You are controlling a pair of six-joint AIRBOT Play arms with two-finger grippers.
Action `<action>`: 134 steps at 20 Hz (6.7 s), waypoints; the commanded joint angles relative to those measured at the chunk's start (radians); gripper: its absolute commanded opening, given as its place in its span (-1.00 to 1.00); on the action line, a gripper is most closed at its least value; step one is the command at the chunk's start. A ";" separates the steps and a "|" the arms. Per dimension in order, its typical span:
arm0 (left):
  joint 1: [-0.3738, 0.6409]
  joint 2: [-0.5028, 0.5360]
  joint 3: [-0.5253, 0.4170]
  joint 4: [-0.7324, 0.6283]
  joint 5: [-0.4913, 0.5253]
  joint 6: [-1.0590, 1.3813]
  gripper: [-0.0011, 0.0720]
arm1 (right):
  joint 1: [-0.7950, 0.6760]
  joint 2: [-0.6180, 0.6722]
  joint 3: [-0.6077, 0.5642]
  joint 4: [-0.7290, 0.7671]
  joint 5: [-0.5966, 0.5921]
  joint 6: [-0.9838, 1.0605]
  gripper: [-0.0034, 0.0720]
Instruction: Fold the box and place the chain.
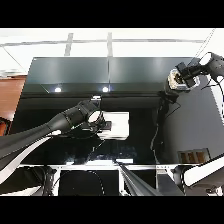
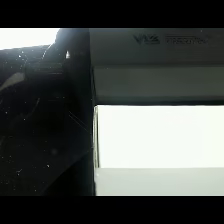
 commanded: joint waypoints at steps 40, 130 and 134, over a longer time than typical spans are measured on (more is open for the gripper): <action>0.000 0.001 0.001 0.000 0.001 0.000 -0.88 | 0.091 0.888 -0.027 0.630 0.600 -0.996 -0.87; 0.000 0.001 0.001 0.000 0.005 0.000 -0.88 | 0.127 1.044 -0.359 0.288 0.164 -0.909 -0.88; 0.000 0.001 0.001 0.000 0.004 0.000 -0.88 | 0.127 1.057 -0.316 0.541 0.293 -0.981 -0.88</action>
